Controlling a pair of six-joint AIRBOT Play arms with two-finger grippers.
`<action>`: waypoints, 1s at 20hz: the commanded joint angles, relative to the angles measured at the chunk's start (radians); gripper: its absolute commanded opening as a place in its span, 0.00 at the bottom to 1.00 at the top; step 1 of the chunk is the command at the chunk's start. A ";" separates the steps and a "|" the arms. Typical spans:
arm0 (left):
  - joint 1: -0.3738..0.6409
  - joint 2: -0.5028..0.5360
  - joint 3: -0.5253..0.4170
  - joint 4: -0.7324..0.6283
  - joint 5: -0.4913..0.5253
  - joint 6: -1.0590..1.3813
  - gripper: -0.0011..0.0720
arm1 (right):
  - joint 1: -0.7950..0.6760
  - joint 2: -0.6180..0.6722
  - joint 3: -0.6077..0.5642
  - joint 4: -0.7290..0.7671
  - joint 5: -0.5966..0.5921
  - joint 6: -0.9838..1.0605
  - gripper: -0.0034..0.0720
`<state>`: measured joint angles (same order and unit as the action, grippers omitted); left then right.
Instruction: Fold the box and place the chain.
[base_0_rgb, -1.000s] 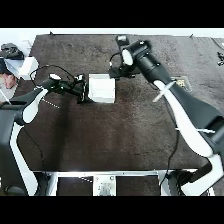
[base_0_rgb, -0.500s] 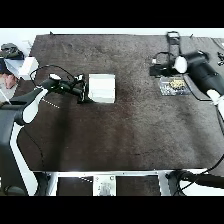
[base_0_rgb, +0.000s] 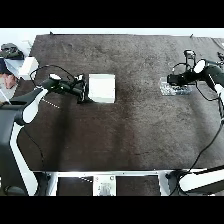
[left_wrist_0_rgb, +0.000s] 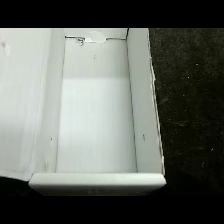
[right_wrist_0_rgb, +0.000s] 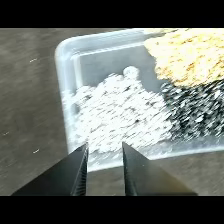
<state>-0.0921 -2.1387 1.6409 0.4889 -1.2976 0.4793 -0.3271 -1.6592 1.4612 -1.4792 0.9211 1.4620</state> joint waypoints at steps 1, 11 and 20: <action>0.000 0.000 0.000 0.000 0.000 0.000 0.57 | -0.027 -0.106 0.092 0.004 0.078 -0.053 0.41; 0.000 0.000 0.000 0.000 0.000 0.000 0.57 | 0.003 -0.189 0.117 0.018 0.056 -0.082 0.41; 0.000 0.000 0.000 0.000 0.000 0.000 0.57 | 0.010 -0.080 0.117 0.004 0.066 -0.077 0.03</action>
<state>-0.0921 -2.1387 1.6409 0.4889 -1.2972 0.4793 -0.3180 -1.8011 1.5776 -1.4624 0.9882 1.3827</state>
